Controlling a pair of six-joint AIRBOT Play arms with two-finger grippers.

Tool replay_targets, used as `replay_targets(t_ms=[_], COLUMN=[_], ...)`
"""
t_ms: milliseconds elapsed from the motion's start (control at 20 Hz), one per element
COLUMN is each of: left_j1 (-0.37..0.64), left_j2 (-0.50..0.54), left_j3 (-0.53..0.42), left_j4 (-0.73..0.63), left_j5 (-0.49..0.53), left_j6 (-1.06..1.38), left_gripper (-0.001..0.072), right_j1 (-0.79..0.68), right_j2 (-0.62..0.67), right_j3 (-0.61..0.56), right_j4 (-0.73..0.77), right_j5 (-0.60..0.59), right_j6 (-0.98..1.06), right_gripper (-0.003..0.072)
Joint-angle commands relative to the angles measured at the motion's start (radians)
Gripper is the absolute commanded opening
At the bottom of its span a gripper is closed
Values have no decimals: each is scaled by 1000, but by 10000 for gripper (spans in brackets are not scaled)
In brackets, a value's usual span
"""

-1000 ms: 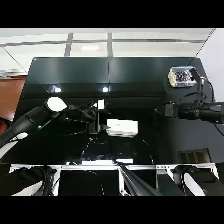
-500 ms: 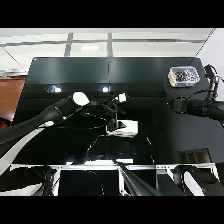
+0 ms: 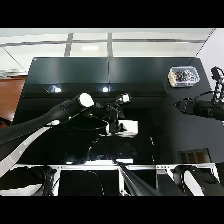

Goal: Fold the box and place the chain.

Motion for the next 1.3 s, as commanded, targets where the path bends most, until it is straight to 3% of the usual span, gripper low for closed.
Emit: replay_targets(t_ms=[0,600,1250], left_j1=[-2,-42,-64], left_j2=[-2,-16,-87], left_j3=[3,73,76], left_j4=[15,223,304], left_j5=[-19,-72,-88], left_j6=[-16,-46,-201], left_gripper=[717,716,699], right_j1=[-3,-3,-3], right_j2=[1,1,1], right_j3=[1,1,0], right_j4=[-3,-2,-2], right_j5=[2,3,21], right_j6=[0,0,0], right_gripper=[15,14,14])
